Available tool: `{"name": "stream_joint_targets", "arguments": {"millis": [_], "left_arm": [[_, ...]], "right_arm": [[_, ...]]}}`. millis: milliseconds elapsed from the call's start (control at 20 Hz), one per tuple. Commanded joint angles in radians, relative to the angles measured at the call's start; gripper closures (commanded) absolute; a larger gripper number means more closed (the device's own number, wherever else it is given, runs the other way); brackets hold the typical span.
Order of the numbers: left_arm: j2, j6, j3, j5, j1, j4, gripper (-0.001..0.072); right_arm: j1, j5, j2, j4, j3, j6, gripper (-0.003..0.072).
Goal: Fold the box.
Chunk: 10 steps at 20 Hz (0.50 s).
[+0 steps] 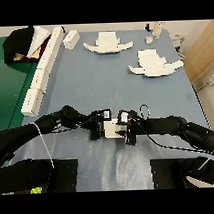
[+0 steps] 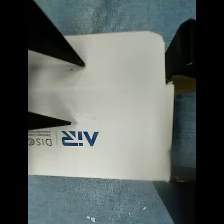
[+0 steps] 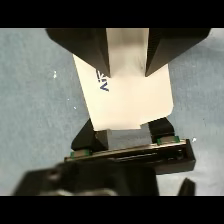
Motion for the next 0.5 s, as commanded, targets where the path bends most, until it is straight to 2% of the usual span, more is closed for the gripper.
{"name": "stream_joint_targets", "arguments": {"millis": [0, 50, 100, 250, 450], "left_arm": [[0.000, 0.000, 0.000, 0.000, 0.000, 0.000, 0.0200], [0.000, 0.000, 0.000, 0.000, 0.000, 0.000, 0.0200], [0.000, 0.000, 0.000, 0.000, 0.000, 0.000, 0.0200], [0.000, 0.000, 0.000, 0.000, 0.000, 0.000, 0.0200], [0.000, 0.000, 0.000, 0.000, 0.000, 0.000, 0.0200]], "right_arm": [[0.014, 0.003, -0.001, -0.008, -0.001, -0.114, 0.0341], [0.014, 0.005, -0.001, -0.018, 0.000, -0.120, 0.0286], [0.014, 0.005, -0.001, -0.041, -0.001, -0.120, 0.0199], [0.014, 0.027, -0.001, -0.119, -0.001, -0.120, 0.0199], [0.014, 0.066, -0.002, -0.139, -0.001, -0.120, 0.0199]]}}
